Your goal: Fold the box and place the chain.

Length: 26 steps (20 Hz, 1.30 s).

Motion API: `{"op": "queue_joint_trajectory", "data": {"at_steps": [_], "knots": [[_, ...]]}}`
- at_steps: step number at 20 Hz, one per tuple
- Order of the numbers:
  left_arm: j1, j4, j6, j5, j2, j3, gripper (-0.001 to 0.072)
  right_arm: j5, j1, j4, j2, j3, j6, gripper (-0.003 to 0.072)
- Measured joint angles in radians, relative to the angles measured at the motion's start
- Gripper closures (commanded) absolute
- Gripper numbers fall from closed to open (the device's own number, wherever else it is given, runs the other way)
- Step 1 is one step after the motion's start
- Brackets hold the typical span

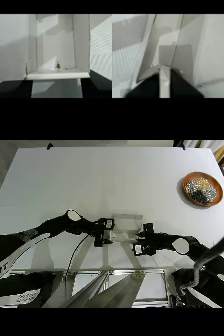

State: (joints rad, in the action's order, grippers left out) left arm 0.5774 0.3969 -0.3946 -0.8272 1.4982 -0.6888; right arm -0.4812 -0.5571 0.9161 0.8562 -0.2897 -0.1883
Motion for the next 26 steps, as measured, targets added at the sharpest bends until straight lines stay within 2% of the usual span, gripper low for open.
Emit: {"op": "queue_joint_trajectory", "data": {"at_steps": [4, 7, 9, 12, 15, 18, 20, 26], "knots": [[0.000, -0.002, 0.002, 0.000, 0.000, 0.000, 0.0679, -0.008, 0.000, 0.078, -0.075, 0.000, 0.108, 0.0672], [0.000, -0.002, 0.000, 0.000, 0.000, 0.000, 0.0679, -0.013, 0.000, 0.122, -0.189, -0.002, 0.300, 0.0672], [0.000, -0.001, 0.000, 0.000, 0.000, 0.000, 0.0679, -0.031, 0.003, 0.142, -0.284, -0.013, 0.491, 0.0672], [0.000, -0.001, -0.001, 0.000, 0.000, 0.000, 0.0679, -0.105, 0.058, 0.217, -0.423, -0.047, 0.892, 0.0672], [0.000, 0.000, -0.002, 0.000, 0.000, 0.000, 0.0679, -0.288, 0.212, 0.381, -0.488, -0.088, 1.324, 0.0672], [0.000, 0.000, -0.002, 0.000, 0.000, 0.000, 0.0679, -0.462, 0.423, 0.497, -0.480, -0.107, 1.550, 0.0672], [0.000, 0.000, -0.002, 0.000, 0.000, 0.000, 0.0679, -0.531, 0.542, 0.517, -0.437, -0.111, 1.615, 0.0672], [0.000, 0.000, -0.002, 0.000, 0.000, 0.000, 0.0679, -0.564, 0.663, 0.361, -0.185, -0.106, 1.594, 0.0674]]}}
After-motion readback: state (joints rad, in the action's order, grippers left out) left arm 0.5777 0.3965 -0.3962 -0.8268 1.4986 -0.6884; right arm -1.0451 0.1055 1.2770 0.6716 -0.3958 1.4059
